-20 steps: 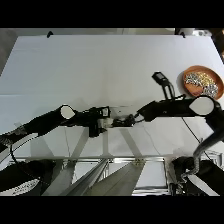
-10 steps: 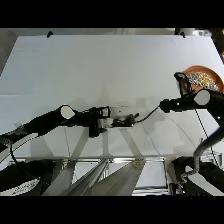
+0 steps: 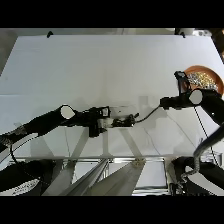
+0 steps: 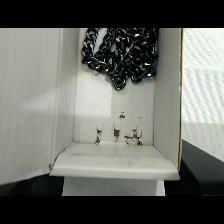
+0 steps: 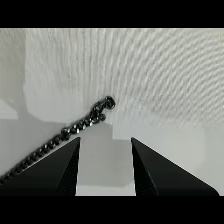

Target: Fold the box and place the chain.

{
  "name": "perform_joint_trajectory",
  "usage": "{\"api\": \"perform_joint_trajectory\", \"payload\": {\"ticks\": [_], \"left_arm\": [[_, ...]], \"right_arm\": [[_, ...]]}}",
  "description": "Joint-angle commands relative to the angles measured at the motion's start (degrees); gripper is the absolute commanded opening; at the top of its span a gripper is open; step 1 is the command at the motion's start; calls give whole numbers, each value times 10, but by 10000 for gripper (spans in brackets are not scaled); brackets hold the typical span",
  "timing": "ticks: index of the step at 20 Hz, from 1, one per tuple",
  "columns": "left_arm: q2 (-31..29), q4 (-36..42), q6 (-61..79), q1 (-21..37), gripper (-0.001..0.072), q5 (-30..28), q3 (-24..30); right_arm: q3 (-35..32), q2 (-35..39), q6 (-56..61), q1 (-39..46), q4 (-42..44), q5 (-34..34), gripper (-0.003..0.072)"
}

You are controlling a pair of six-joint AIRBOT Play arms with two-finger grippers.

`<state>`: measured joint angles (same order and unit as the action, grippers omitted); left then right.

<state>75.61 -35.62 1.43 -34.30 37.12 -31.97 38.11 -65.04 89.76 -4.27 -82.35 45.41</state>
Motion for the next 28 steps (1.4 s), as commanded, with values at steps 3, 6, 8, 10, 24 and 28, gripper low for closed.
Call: {"api": "perform_joint_trajectory", "payload": {"ticks": [3,6,8,10,24,28], "left_arm": [[0,0,0,0,207,0,0],[0,0,0,0,207,0,0],[0,0,0,0,207,0,0],[0,0,0,0,207,0,0],[0,0,0,0,207,0,0],[0,0,0,0,207,0,0]], "right_arm": [[10,-47,4,-21,-4,-25,357],[10,-49,4,-22,-4,-39,357],[10,-54,4,-22,-3,-35,357],[10,-64,4,-22,-3,-24,357],[10,-72,3,-22,0,-46,285],[10,-84,2,-34,0,-51,265]]}}
